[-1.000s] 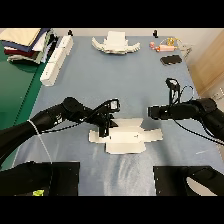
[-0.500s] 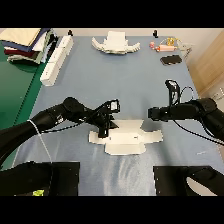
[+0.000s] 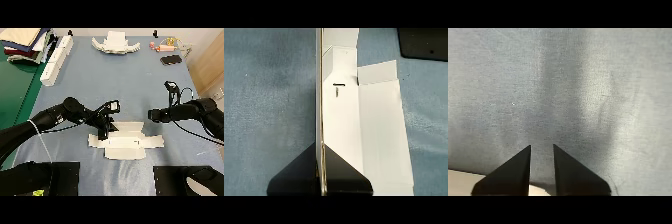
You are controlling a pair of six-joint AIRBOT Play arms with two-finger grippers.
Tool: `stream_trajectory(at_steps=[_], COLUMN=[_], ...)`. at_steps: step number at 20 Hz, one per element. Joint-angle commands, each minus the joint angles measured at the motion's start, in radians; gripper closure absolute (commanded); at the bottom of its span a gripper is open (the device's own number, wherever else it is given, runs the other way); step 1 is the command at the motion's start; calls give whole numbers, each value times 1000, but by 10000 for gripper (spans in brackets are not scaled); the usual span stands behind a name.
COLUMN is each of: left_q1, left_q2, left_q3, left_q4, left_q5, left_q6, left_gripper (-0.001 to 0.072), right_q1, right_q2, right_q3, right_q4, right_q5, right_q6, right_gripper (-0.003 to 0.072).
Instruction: Fold the box.
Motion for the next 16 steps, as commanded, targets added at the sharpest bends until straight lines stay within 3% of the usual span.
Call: stream_trajectory(at_steps=[1,6,14,15,16], left_q1=[-1,-1,-3,-3,-3], left_q2=[0,82,85,83,79], left_q3=[0,8,-59,-68,-74], left_q4=[-1,-5,10,10,10], left_q5=[2,161,181,183,184], left_q6=[-12,71,70,70,70], left_gripper=[695,698,697,697,697], right_q1=[1,1,1,1,1], right_q2=[1,1,1,1,1], right_q3=[0,0,0,0,0], right_q4=[-2,-5,-10,-11,-10], right_q5=[-4,-4,27,29,31], right_q6=[-1,-1,-1,-1,-1], right_gripper=[468,468,468,479,569])
